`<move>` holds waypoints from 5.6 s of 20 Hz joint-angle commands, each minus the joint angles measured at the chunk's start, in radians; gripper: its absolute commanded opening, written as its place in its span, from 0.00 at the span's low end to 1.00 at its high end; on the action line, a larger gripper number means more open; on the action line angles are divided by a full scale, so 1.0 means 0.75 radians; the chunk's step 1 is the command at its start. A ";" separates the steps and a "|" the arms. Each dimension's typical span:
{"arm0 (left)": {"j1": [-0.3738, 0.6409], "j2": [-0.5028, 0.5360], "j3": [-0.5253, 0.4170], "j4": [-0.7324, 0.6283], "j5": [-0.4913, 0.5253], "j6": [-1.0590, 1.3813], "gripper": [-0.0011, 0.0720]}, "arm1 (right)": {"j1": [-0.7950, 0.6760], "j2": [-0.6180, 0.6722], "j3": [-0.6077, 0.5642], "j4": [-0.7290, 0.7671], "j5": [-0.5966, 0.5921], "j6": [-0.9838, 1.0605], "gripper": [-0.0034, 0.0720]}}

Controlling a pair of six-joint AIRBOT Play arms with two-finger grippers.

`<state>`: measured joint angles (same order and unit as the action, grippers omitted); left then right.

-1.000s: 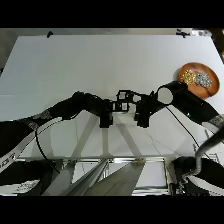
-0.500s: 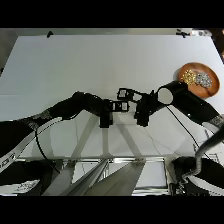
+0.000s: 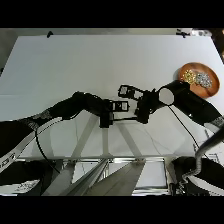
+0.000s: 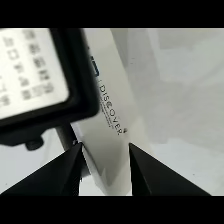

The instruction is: Fold the box and place the chain.

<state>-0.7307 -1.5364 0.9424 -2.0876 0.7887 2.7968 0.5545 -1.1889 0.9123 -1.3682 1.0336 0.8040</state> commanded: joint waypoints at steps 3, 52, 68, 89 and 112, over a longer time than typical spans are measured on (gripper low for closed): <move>-0.001 0.000 0.001 0.002 0.001 0.001 0.50 | 0.000 0.023 0.001 0.018 -0.001 0.002 0.41; -0.001 -0.001 0.001 0.002 0.001 0.001 0.50 | -0.022 0.166 -0.328 0.710 -0.413 -0.106 0.05; -0.001 -0.001 0.001 0.002 0.001 0.001 0.50 | 0.068 0.065 -0.466 0.667 -0.444 -0.120 0.05; -0.001 -0.001 0.001 0.002 0.001 0.001 0.50 | -0.198 0.532 -0.483 0.622 -0.256 -0.053 0.06; -0.003 0.001 0.001 -0.008 -0.054 0.039 0.50 | -0.518 0.584 -0.483 -0.051 0.308 0.842 0.06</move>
<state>-0.7326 -1.5372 0.9421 -2.0933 0.7502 2.8243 0.1669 -0.7513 0.5491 -1.4040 1.2621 1.4330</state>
